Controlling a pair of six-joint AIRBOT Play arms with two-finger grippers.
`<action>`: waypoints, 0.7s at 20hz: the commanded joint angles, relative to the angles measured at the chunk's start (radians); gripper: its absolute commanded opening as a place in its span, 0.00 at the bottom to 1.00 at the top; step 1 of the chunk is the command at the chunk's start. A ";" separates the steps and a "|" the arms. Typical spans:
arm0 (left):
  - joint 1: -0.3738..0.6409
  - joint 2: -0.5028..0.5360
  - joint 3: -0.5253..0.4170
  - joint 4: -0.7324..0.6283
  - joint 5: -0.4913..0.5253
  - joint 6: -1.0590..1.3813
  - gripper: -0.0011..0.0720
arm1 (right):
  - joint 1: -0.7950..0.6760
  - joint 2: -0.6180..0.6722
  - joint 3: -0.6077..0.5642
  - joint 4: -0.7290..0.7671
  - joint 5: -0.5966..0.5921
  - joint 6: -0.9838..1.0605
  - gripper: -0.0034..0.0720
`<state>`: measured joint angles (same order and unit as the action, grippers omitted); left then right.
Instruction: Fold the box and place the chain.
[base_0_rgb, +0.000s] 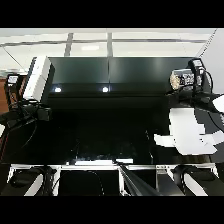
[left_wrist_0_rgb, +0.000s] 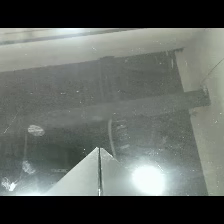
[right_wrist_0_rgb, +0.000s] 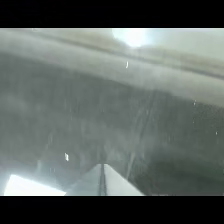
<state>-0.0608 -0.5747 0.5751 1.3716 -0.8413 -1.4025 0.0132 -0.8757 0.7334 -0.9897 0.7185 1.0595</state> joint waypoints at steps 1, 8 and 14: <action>-0.001 0.001 -0.001 0.000 0.016 0.000 0.05 | -0.004 0.000 0.000 -0.002 -0.122 0.038 1.00; -0.001 0.001 0.000 -0.003 0.088 -0.004 0.05 | -0.524 -0.038 0.022 -0.697 0.147 0.447 1.00; -0.001 -0.011 -0.001 -0.083 0.091 -0.005 0.05 | -0.893 -0.208 0.043 -0.503 0.343 -0.031 1.00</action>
<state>-0.0612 -0.5793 0.5747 1.3258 -0.7547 -1.4063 -0.7380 -1.0111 0.7650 -1.5341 0.9657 1.2079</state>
